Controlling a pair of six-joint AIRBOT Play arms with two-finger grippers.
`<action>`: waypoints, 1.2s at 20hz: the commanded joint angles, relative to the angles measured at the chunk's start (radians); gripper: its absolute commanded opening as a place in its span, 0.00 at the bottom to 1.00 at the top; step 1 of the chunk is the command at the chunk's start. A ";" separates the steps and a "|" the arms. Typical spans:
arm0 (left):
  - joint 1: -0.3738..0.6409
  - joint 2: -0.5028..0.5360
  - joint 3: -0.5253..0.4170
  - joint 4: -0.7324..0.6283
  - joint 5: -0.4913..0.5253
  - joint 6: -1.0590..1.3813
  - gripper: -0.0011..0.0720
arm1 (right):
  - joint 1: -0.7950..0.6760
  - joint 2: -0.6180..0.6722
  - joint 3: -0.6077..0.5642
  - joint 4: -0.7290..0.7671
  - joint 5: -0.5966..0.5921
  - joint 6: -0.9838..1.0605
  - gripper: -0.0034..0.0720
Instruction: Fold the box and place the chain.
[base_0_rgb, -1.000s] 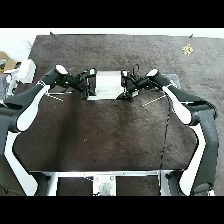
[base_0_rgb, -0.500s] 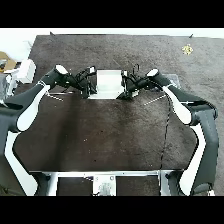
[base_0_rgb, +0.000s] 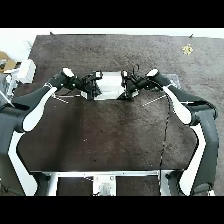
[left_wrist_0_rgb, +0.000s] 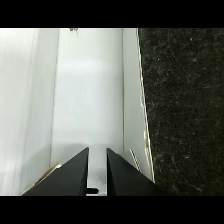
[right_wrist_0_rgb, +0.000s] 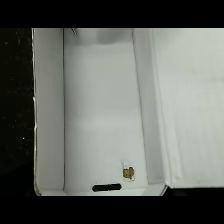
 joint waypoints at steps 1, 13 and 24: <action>-0.006 -0.001 0.000 0.003 0.011 0.010 0.20 | 0.001 -0.001 0.000 0.003 -0.006 0.003 0.63; -0.006 -0.001 0.000 0.006 0.053 0.001 0.86 | 0.001 -0.001 0.000 0.003 -0.006 0.003 0.63; 0.089 0.014 0.024 0.010 -0.061 -0.168 0.03 | 0.001 -0.001 0.000 0.003 -0.006 0.003 0.63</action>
